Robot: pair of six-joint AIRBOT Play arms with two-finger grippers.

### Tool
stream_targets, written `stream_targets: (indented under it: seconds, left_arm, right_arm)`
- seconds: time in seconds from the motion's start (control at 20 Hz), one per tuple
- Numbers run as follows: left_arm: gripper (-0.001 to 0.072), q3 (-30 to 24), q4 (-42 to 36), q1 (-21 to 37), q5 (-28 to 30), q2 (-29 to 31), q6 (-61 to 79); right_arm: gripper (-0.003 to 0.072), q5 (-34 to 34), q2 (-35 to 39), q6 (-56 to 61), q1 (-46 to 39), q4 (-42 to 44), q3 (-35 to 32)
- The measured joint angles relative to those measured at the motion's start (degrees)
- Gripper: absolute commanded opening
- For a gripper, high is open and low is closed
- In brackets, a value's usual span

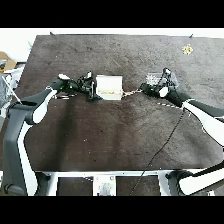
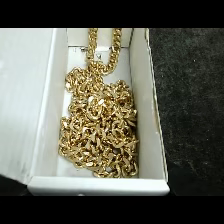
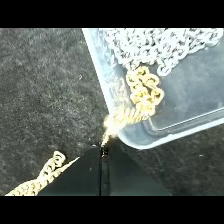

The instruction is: Fold the box and place the chain.

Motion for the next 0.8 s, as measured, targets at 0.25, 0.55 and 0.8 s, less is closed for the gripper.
stream_targets:
  seconds: [0.25, 0.55, 0.8]
  left_arm:
    - [0.0462, 0.00, 0.00, 0.00, 0.00, 0.00, 0.00]
    - [0.0462, 0.00, -0.02, 0.00, 0.00, 0.00, 0.00]
    - [0.0461, 0.00, -0.02, 0.00, 0.00, 0.00, 0.00]
  right_arm:
    - [0.0003, 0.81, 5.22, -2.40, 2.12, 0.04, 0.52]
    - [0.0003, 0.02, 21.29, -8.41, 5.95, -0.22, 0.66]
    - [0.0003, -4.13, 28.44, -10.16, 11.47, -1.05, 0.74]
